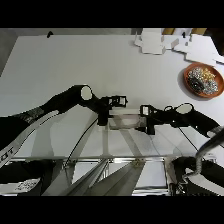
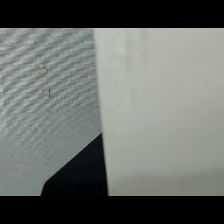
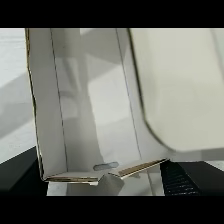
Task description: Fold the box and place the chain.
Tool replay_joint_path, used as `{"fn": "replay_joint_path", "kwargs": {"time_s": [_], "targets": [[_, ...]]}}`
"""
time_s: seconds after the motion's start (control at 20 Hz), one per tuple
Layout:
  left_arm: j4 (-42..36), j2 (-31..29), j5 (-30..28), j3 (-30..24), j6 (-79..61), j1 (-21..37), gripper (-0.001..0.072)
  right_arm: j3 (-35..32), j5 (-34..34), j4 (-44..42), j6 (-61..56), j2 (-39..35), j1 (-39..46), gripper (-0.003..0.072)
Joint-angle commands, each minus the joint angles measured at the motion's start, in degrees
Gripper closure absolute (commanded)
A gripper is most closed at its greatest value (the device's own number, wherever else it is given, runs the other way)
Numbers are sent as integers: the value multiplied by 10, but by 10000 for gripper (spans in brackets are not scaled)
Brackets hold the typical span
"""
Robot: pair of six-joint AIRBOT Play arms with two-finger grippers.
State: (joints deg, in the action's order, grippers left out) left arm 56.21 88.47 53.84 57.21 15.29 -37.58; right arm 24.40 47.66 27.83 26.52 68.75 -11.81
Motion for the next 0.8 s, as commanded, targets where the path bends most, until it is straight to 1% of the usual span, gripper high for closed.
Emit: {"fn": "replay_joint_path", "kwargs": {"time_s": [0.0,0.3,0.4,0.55,0.75], "targets": [[0,0,0,0,0,0,701,2,13,4,0,17,0,33],[0,0,0,0,0,0,701,1,9,3,-5,34,0,65],[0,0,0,0,0,0,701,1,10,3,-5,34,0,176],[0,0,0,0,0,0,701,1,10,-12,28,34,0,168],[0,0,0,0,0,0,701,1,9,-19,40,34,-7,167]]}}
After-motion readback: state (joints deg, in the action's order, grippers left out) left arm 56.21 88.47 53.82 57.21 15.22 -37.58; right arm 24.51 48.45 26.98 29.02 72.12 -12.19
